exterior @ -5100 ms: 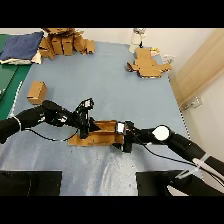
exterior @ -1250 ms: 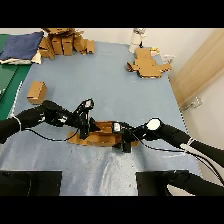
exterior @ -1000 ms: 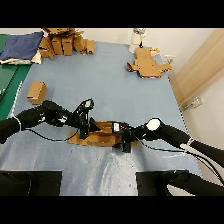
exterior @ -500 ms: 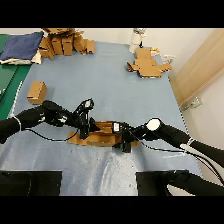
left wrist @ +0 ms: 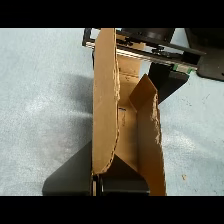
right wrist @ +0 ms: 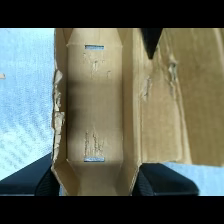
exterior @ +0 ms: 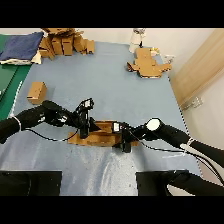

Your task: Fold the box.

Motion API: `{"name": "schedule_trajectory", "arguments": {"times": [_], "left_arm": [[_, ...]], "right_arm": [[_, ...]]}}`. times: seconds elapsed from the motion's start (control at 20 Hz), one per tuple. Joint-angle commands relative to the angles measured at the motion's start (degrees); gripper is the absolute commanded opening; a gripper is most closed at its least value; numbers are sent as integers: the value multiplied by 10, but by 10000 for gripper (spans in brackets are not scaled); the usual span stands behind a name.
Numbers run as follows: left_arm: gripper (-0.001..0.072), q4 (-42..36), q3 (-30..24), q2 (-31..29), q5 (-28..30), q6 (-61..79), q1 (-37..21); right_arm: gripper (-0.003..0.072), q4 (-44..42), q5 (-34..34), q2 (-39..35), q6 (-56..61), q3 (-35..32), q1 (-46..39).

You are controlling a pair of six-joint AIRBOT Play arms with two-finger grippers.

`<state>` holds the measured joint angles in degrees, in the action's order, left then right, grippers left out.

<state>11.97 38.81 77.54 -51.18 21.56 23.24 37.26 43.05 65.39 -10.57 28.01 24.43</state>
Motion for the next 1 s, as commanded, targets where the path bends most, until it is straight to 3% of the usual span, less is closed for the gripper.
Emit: {"name": "schedule_trajectory", "arguments": {"times": [0.0, 0.35, 0.4, 0.45, 0.7, 0.95], "left_arm": [[12, -4, 1, 0, 3, -7, 0], [15, -4, 4, -4, -10, -47, 0], [208, -4, 5, -9, -7, -48, -1], [313, -4, 6, -15, -2, -73, -1], [316, 49, 9, -61, -2, -123, -2], [315, 271, 13, -164, -14, -334, -1]], "right_arm": [[561, 0, 0, 0, 0, 0, 0], [561, 0, 0, 0, 0, 0, 0], [561, 0, 0, 0, 0, 0, 0], [562, 0, 0, 0, 0, 0, 0], [562, 0, 0, 0, 0, 0, 0], [561, 0, 0, 0, 0, 0, 0]]}}
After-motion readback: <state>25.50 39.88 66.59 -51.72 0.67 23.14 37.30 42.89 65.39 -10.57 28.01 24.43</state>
